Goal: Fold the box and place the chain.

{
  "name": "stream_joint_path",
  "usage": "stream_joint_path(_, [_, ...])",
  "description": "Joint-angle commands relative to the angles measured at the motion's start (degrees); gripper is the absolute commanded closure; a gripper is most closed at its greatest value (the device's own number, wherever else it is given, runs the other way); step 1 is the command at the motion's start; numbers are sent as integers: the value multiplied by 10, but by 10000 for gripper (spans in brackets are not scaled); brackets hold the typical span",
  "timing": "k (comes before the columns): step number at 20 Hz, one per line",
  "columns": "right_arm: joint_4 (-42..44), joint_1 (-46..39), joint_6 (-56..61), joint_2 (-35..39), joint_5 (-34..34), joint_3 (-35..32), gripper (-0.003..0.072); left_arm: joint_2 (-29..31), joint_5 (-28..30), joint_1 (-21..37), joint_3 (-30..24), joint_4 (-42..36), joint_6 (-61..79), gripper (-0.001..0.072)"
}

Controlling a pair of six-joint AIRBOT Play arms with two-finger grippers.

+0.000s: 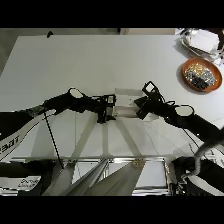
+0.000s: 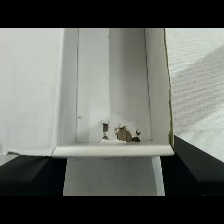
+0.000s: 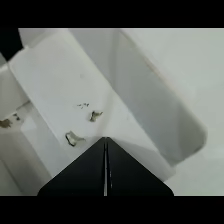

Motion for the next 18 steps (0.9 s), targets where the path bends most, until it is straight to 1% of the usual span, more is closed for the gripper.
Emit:
stream_joint_path(1, [-133, -16, 40, 64, 107, 1, 678, 0, 0, 0, 0, 0, 0, 438])
stream_joint_path(3, [-284, -44, 81, 81, 209, 1, 679, 0, 0, 0, 0, 0, 0, 438])
stream_joint_path(5, [-426, -71, 89, 86, 271, 1, 678, 0, 0, 0, 0, 0, 0, 438])
stream_joint_path(7, [-544, -75, 88, 86, 286, 1, 677, 0, 0, 0, 0, 0, 0, 438])
stream_joint_path(8, [-567, -75, 87, 86, 279, 1, 670, 0, 0, 0, 0, 0, 0, 438])
stream_joint_path(9, [-567, -75, 82, 86, 263, 1, 585, 0, 0, 0, 0, 0, 0, 438])
stream_joint_path(10, [-548, -75, 63, 85, 237, 1, 482, 0, 0, 0, 0, 0, 0, 438])
stream_joint_path(12, [-499, -75, 3, 75, 193, 1, 481, 0, 0, 0, 0, 0, 0, 438])
stream_joint_path(13, [-478, -75, -15, 69, 182, 1, 481, 0, 0, 0, 0, 0, 0, 438])
stream_joint_path(16, [-458, -75, -21, 69, 176, 4, 481, 0, 0, 0, 0, 0, 0, 438])
stream_joint_path(18, [-457, -75, -21, 72, 180, 29, 482, 0, 0, 0, 0, 0, 0, 438])
